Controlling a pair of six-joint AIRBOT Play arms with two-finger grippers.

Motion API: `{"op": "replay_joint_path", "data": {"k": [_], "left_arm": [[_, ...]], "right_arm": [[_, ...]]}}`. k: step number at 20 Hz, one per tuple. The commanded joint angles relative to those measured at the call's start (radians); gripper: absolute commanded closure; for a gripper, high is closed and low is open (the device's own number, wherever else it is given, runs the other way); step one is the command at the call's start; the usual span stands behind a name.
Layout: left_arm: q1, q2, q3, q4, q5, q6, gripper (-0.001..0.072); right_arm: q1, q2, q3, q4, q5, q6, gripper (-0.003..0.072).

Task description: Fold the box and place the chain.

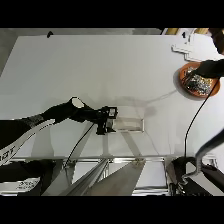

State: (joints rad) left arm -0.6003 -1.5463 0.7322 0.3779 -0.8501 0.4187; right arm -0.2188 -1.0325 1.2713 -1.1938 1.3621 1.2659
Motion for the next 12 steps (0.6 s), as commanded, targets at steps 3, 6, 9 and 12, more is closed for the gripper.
{"op": "replay_joint_path", "data": {"k": [3, 6, 9, 12], "left_arm": [[0.0, 0.0, 0.0, 0.0, 0.0, 0.0, 0.0503], [0.0, 0.0, 0.0, 0.0, 0.0, 0.0, 0.0503], [0.0, 0.0, 0.0, 0.0, 0.0, 0.0, 0.0503], [0.0, 0.0, 0.0, 0.0, 0.0, 0.0, 0.0503]], "right_arm": [[0.195, 0.14, -0.008, 0.073, 0.14, -0.01, 0.0675], [0.331, 0.169, -0.034, 0.07, 0.18, -0.001, 0.0674], [0.422, 0.179, -0.115, 0.065, 0.181, 0.02, 0.0674], [0.482, 0.203, -0.243, 0.066, 0.113, 0.015, 0.0674]]}}
